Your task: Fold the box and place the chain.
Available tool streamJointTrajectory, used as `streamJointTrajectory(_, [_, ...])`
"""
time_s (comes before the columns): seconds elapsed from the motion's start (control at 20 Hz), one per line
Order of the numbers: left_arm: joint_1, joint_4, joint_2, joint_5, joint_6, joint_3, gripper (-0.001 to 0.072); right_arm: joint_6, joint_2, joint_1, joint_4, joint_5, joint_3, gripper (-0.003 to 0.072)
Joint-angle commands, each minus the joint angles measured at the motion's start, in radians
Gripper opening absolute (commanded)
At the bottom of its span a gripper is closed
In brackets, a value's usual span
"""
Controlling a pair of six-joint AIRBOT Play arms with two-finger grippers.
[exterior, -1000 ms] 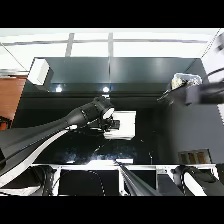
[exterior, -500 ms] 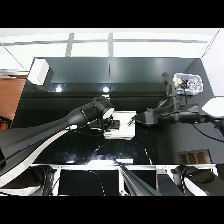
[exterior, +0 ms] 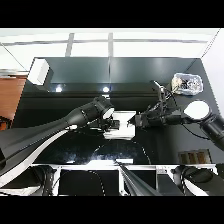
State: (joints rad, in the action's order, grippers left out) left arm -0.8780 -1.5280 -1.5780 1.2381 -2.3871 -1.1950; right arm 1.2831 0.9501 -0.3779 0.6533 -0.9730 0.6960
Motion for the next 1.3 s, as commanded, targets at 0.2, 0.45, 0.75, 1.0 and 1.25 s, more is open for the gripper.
streamJointTrajectory(0.2, [0.001, 0.0, 0.0, 0.0, 0.0, -0.001, 0.003, 0.004, 0.042, -0.006, 0.022, 0.01, -0.001, 0.0018])
streamJointTrajectory(0.45, [0.001, 0.0, 0.0, 0.0, 0.0, -0.001, 0.003, 0.003, 0.027, 0.063, 0.057, -0.035, 0.0, 0.0337])
streamJointTrajectory(0.75, [0.001, 0.0, 0.0, -0.001, 0.0, -0.001, 0.003, 0.008, -0.033, 0.381, 0.419, -0.043, -0.003, 0.0336])
streamJointTrajectory(1.0, [0.001, 0.0, 0.0, 0.0, 0.0, -0.001, 0.003, 0.344, 0.049, 0.544, 0.673, 0.309, -0.032, 0.072])
streamJointTrajectory(1.25, [0.001, 0.0, 0.0, 0.0, 0.0, -0.001, 0.003, 0.344, 0.304, 0.563, 0.384, 0.456, 0.043, 0.072])
